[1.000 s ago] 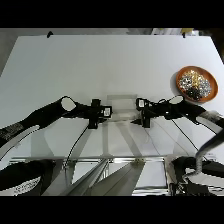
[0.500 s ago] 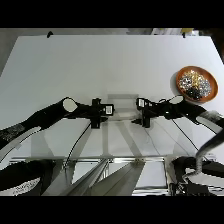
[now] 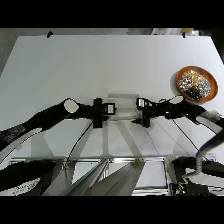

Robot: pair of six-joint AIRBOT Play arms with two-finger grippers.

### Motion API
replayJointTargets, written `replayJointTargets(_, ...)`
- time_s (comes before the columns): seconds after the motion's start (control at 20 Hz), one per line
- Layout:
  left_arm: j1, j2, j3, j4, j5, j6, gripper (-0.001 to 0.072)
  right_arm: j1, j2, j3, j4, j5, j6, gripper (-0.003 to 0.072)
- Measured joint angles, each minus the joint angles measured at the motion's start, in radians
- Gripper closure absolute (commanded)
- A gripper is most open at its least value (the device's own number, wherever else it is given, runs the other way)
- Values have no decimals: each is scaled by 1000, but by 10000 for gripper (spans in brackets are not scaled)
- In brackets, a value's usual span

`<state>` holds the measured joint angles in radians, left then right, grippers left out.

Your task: Fold the box and place the chain.

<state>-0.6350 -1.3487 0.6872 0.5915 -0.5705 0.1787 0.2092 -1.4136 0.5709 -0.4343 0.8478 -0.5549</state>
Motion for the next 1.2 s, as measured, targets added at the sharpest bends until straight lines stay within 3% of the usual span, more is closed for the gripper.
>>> replayJointTargets(0.15,-12,-19,1,-15,7,-3,492,0,0,0,0,1,-1,289)
replayJointTargets(0.25,-19,-31,1,-21,14,-3,334,0,0,0,0,1,-2,289)
replayJointTargets(0.4,-24,-39,1,-35,18,-4,287,0,0,0,-1,1,-3,289)
replayJointTargets(0.5,-26,-42,1,-40,21,-5,145,0,0,0,-1,2,-3,289)
replayJointTargets(0.7,-27,-43,1,-43,21,-32,140,0,0,0,-1,2,-3,289)
replayJointTargets(0.75,-27,-43,1,-42,21,-53,214,0,0,0,-1,2,-3,289)
replayJointTargets(0.9,-21,-19,1,-22,13,-134,592,0,0,0,0,2,1,289)
replayJointTargets(1.05,3,47,1,56,-31,-278,705,0,0,0,1,1,2,289)
replayJointTargets(1.2,45,143,1,212,-126,-563,706,0,0,0,1,1,1,289)
